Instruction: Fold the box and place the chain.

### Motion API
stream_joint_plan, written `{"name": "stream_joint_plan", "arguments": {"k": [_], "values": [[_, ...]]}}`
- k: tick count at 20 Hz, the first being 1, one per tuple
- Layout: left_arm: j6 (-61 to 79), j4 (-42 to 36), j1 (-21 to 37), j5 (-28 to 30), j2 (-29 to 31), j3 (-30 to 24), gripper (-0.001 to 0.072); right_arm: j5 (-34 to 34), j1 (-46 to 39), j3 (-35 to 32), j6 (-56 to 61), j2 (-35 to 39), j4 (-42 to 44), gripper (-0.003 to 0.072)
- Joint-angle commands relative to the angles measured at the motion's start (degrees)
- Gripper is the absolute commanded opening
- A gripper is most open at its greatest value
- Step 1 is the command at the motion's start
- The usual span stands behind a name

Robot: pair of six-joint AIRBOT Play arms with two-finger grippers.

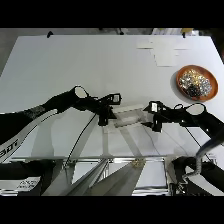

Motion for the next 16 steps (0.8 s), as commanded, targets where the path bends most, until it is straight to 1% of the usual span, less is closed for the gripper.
{"name": "stream_joint_plan", "arguments": {"k": [1,5,11,16], "values": [[0.0,0.0,0.0,0.0,0.0,0.0,0.0009,0.1,0.0,0.6,-3.7,-2.2,2.0,0.0622],[0.0,0.0,0.0,0.0,0.0,0.0,0.0009,0.9,0.1,2.6,-3.7,-4.8,2.4,0.0622],[0.0,0.0,0.0,0.0,0.0,0.0,0.0009,3.5,3.9,3.1,-5.0,-7.2,3.8,0.0622],[0.0,0.0,0.0,0.0,0.0,0.0,0.0009,6.3,3.9,3.1,1.0,-7.2,-1.0,0.0621]]}}
